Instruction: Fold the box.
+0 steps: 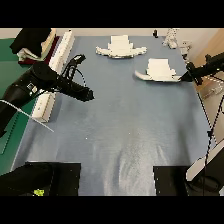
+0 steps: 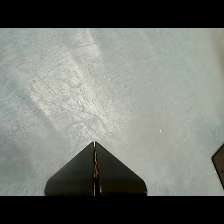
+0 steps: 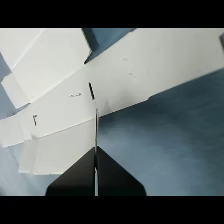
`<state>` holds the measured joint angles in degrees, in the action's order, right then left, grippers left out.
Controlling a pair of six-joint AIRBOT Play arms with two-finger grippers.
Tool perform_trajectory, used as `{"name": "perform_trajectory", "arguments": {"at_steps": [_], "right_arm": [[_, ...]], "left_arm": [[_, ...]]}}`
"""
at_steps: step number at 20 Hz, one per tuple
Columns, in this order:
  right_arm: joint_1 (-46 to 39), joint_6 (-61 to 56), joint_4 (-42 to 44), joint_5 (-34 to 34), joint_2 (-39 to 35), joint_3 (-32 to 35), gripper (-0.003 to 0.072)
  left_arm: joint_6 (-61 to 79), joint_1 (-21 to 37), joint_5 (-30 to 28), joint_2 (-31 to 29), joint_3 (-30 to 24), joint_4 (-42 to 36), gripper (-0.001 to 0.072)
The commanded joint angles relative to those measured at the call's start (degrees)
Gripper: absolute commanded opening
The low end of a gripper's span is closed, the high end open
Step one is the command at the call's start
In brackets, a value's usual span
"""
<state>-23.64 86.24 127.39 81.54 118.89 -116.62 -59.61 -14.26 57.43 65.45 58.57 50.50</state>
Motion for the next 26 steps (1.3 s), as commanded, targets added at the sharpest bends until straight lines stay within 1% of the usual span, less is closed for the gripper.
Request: {"name": "perform_trajectory", "arguments": {"at_steps": [1,3,6,9,12,14,16,18,20,23,24,25,26], "right_arm": [[2.14,1.92,1.62,4.33,-3.65,3.06,-0.0002],[4.24,2.45,1.44,3.34,-8.66,9.11,-0.0003],[7.74,3.82,1.40,-0.31,-18.86,22.05,-0.0003],[11.87,3.82,1.40,-9.49,-32.70,41.16,-0.0003],[17.14,2.75,1.51,-16.98,-46.14,60.63,-0.0003],[21.46,0.87,1.46,-21.86,-53.79,70.51,-0.0003],[25.40,-1.68,1.38,-26.05,-59.65,77.31,-0.0002],[29.18,-2.89,1.20,-29.81,-64.06,82.18,-0.0002],[32.41,-4.76,0.79,-32.83,-67.12,85.68,-0.0002],[34.82,-5.44,0.44,-32.63,-67.76,87.43,0.0012],[34.80,-5.44,0.39,-32.59,-67.78,87.38,0.0064],[34.77,-5.42,0.22,-32.57,-67.78,87.41,0.0272],[34.77,-5.38,-0.52,-32.59,-67.78,87.38,0.0455]], "left_arm": [[-0.74,0.07,-0.04,0.02,0.00,0.04,0.0014],[-3.61,0.07,0.22,0.02,0.00,0.04,0.0014],[-4.50,0.07,1.95,0.02,0.00,0.11,0.0013],[-4.50,0.07,3.65,0.02,-0.02,0.68,0.0014],[-4.48,0.07,7.67,0.02,-0.02,1.01,0.0014],[-4.48,0.07,10.10,0.02,-0.02,1.03,0.0014],[-4.26,0.07,11.67,0.02,-0.02,1.22,0.0014],[-4.26,0.07,12.76,0.02,-0.02,1.86,0.0014],[-4.26,0.07,13.31,0.02,-0.15,2.84,0.0014],[-4.28,0.07,13.70,0.02,-0.26,4.44,0.0013],[-4.28,0.07,13.73,0.02,-0.26,4.83,0.0014],[-4.28,0.07,13.73,0.02,-0.26,5.03,0.0014],[-4.28,0.07,13.68,0.02,-0.26,5.03,0.0014]]}}
